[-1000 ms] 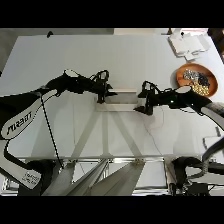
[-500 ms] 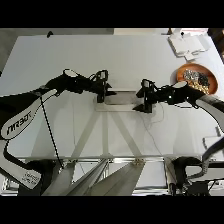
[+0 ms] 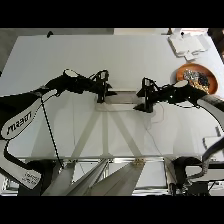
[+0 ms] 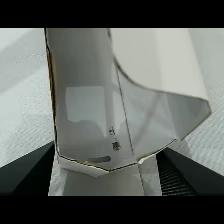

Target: Fold the box and place the chain.

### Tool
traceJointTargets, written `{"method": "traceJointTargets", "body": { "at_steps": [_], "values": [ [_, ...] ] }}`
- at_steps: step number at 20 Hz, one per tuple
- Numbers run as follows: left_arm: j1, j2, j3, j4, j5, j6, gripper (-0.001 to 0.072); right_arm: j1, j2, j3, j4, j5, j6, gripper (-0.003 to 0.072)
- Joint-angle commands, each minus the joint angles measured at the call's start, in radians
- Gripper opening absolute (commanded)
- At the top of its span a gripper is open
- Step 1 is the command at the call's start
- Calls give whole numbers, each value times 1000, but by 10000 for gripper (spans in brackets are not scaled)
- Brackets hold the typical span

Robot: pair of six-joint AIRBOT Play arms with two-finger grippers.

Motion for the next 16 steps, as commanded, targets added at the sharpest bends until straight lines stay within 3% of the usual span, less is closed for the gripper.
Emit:
{"method": "traceJointTargets", "body": {
  "at_steps": [1,13,16],
  "values": [
    [1,0,0,1,1,0,16,0,14,1,-5,44,-1,667],
    [1,0,0,1,1,0,16,0,-10,1,6,39,-41,667],
    [1,0,0,1,1,0,16,0,-40,1,74,42,-58,667]
  ]
}}
